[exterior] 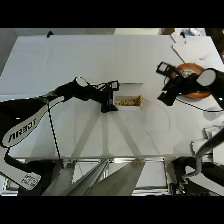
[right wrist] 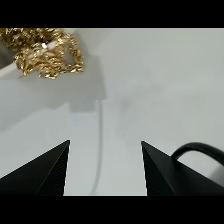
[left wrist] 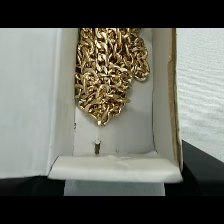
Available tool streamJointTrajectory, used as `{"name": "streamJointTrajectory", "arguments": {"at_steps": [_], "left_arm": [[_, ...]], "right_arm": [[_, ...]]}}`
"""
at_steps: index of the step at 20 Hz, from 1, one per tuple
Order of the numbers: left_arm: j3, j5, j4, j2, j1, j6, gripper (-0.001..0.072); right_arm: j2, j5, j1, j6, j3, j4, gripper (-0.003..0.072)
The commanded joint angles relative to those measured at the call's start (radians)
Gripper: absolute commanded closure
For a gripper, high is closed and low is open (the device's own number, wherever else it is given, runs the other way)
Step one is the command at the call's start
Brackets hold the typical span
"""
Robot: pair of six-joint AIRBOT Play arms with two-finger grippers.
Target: Fold the box and place the chain.
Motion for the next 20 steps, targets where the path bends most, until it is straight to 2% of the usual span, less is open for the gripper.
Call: {"name": "streamJointTrajectory", "arguments": {"at_steps": [1, 5, 6, 9, 12, 14, 16, 20], "left_arm": [[0.000, 0.000, 0.000, 0.000, 0.000, 0.000, 0.0555], [0.000, 0.000, 0.000, 0.000, 0.000, 0.000, 0.0555], [0.000, 0.000, 0.000, 0.000, 0.000, 0.000, 0.0555], [0.000, 0.000, 0.000, 0.000, 0.000, 0.000, 0.0555], [0.000, 0.000, 0.000, 0.000, 0.000, 0.000, 0.0555], [0.000, 0.000, 0.000, 0.000, 0.000, 0.000, 0.0555], [0.000, 0.000, 0.000, 0.000, 0.000, 0.001, 0.0555], [0.000, 0.000, 0.000, 0.000, 0.000, 0.000, 0.0555]], "right_arm": [[-0.130, -0.045, -0.015, -0.383, -0.003, 0.089, 0.0186], [-0.211, -0.144, -0.015, -0.669, -0.003, 0.292, 0.0194], [-0.225, -0.142, -0.015, -0.762, -0.003, 0.359, 0.0244], [-0.257, -0.137, -0.015, -0.815, -0.003, 0.470, 0.0252], [-0.267, -0.094, 0.003, -0.814, -0.003, 0.440, 0.0245], [-0.267, -0.079, 0.019, -0.814, -0.003, 0.386, 0.0208], [-0.267, -0.070, 0.034, -0.810, -0.003, 0.338, 0.0208], [-0.267, -0.037, 0.055, -0.810, -0.003, 0.336, 0.0210]]}}
